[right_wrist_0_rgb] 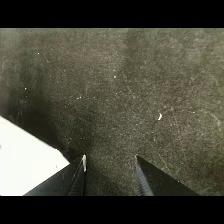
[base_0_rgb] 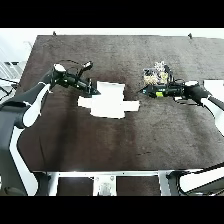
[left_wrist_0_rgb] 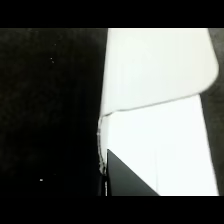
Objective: Fold the box and place the chain.
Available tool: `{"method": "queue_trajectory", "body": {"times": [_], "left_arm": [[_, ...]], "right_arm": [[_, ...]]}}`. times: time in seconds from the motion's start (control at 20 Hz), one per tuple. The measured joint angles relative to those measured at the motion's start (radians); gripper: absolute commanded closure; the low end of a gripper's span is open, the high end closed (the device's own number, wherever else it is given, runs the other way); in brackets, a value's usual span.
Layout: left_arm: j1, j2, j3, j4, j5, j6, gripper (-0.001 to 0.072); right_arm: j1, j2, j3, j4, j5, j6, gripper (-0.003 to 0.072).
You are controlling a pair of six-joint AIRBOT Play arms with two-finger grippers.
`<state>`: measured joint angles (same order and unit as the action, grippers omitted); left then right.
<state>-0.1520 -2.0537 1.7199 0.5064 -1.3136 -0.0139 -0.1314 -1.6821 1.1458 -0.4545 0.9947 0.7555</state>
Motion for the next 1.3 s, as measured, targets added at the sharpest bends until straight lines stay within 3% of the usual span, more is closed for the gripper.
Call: {"method": "queue_trajectory", "body": {"times": [0.25, 0.6, 1.3], "left_arm": [[0.002, 0.018, -0.102, -0.079, 0.098, 0.123, 0.0696], [0.001, 0.031, -0.194, -0.175, 0.143, 0.257, 0.0696], [-0.003, 0.032, -0.220, -0.185, 0.174, 0.319, 0.0694]], "right_arm": [[0.000, 0.000, 0.000, 0.002, 0.000, -0.022, 0.0299], [-0.001, 0.000, 0.000, 0.007, 0.000, -0.033, 0.0299], [0.000, 0.000, 0.000, 0.021, -0.005, -0.098, 0.0299]]}}
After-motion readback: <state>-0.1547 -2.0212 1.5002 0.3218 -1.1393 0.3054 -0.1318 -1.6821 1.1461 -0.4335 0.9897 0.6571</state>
